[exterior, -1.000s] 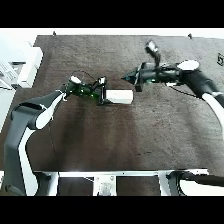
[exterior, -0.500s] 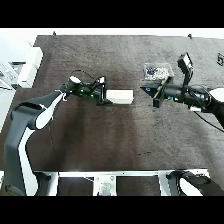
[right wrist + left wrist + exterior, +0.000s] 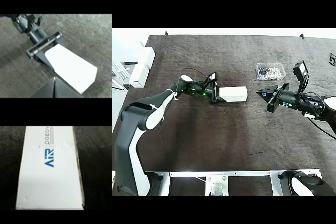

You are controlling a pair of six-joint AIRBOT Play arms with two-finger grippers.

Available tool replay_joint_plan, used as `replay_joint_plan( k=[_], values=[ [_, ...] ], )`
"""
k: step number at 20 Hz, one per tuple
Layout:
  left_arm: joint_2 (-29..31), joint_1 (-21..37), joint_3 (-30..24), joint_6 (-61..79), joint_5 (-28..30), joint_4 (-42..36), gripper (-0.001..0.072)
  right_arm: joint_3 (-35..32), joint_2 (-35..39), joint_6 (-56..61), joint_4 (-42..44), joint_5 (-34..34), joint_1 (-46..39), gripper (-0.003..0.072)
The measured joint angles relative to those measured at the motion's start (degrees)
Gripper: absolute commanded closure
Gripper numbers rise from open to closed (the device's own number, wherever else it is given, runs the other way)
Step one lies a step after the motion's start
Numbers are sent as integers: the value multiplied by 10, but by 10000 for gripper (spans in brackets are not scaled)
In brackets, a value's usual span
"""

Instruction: Fold the box and place the chain.

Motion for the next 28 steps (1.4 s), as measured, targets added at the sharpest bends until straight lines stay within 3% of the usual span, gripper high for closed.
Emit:
replay_joint_plan(
  k=[4,8,11,18,28],
  values=[
    [85,31,0,-99,57,24,696,-1,1,0,0,-1,0,670],
    [181,93,0,-249,169,126,695,-2,1,0,0,-1,0,670],
    [210,160,0,-387,250,204,694,-2,1,0,0,-1,0,670],
    [185,263,-1,-568,388,257,695,-2,1,2,2,-19,0,670],
    [94,281,-1,-581,431,283,693,-3,-3,3,12,-52,0,670]
  ],
)
